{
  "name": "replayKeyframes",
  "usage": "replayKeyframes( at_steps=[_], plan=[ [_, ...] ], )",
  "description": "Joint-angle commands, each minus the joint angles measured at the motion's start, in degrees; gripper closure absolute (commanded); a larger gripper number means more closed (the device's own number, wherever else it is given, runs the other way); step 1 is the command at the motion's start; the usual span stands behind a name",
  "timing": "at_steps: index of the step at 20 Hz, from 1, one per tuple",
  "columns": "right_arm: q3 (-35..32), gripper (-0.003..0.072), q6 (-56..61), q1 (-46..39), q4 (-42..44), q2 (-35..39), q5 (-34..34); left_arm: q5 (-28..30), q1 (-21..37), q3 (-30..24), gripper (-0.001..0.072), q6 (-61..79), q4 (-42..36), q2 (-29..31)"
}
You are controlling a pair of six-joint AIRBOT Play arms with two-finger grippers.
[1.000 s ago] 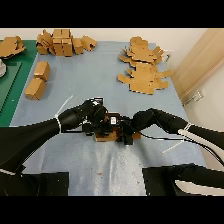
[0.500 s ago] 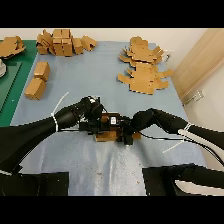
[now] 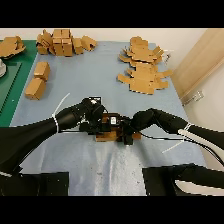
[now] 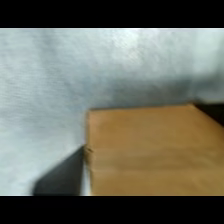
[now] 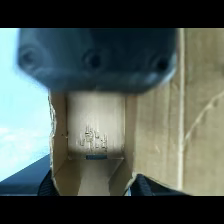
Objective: Fold the box.
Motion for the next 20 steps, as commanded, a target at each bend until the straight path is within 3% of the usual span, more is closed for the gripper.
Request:
replayKeyframes(
  at_steps=[1, 4, 20],
  plan=[
    [0.0, 0.0244, 0.1, 0.0, 0.0, 0.0, 0.0, 0.0, 0.1, 0.0, 0.0158, -0.6, 0.4, 0.1],
    [0.0, 0.0244, 0.1, 0.0, 0.0, 0.0, 0.0, -0.2, 0.1, 0.2, 0.0185, -0.7, 0.4, 0.7],
    [0.0, 0.0244, 0.1, 0.0, 0.0, 0.0, 0.0, -5.2, 0.3, 0.8, 0.0187, -0.8, 3.1, 7.0]
  ],
)
